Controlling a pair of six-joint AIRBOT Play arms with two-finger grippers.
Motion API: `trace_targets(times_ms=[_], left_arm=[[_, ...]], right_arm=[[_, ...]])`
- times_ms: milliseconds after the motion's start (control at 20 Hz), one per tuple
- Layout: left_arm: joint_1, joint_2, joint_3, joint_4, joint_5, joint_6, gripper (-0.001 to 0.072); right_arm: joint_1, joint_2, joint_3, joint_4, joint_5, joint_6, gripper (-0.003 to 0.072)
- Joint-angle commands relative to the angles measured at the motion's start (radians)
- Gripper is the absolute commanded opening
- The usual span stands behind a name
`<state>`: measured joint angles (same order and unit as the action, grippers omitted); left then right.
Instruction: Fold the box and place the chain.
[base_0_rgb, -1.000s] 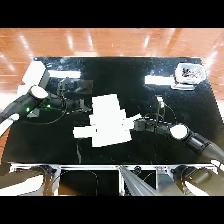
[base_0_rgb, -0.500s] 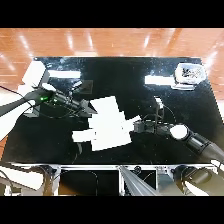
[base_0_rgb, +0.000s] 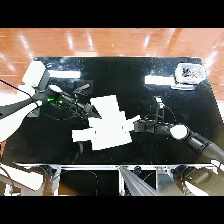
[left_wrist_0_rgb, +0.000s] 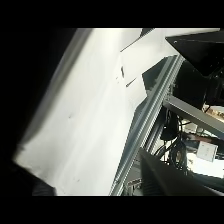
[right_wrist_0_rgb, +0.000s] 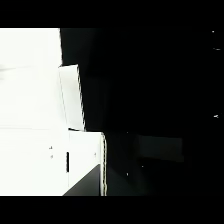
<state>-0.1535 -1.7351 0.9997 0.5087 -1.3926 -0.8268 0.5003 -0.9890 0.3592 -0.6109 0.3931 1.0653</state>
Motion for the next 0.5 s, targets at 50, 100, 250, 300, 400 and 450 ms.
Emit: trace_targets(times_ms=[50,100,250,300,400,450], left_arm=[[-0.01,-0.002,0.001,-0.001,-0.001,0.018,0.024],[-0.009,-0.002,0.001,-0.001,-0.006,0.04,0.0095],[-0.01,-0.002,0.007,-0.002,-0.025,0.097,0.0026],[-0.01,-0.002,0.016,-0.002,-0.027,0.106,0.0026],[-0.01,-0.001,0.047,-0.013,-0.063,0.179,0.0025],[-0.01,0.0,0.066,-0.028,-0.08,0.211,0.0025]], right_arm=[[0.0,0.0,0.0,0.0,-0.002,0.0,0.0031],[0.0,0.0,0.0,0.0,-0.002,0.0,0.0031],[0.0,0.0,0.0,0.001,-0.002,0.0,0.0031],[0.0,0.0,0.0,0.001,-0.002,0.001,0.0031],[-0.002,0.001,0.001,0.006,-0.013,0.001,0.0062],[-0.01,0.001,0.005,0.008,-0.016,0.001,0.0472]])
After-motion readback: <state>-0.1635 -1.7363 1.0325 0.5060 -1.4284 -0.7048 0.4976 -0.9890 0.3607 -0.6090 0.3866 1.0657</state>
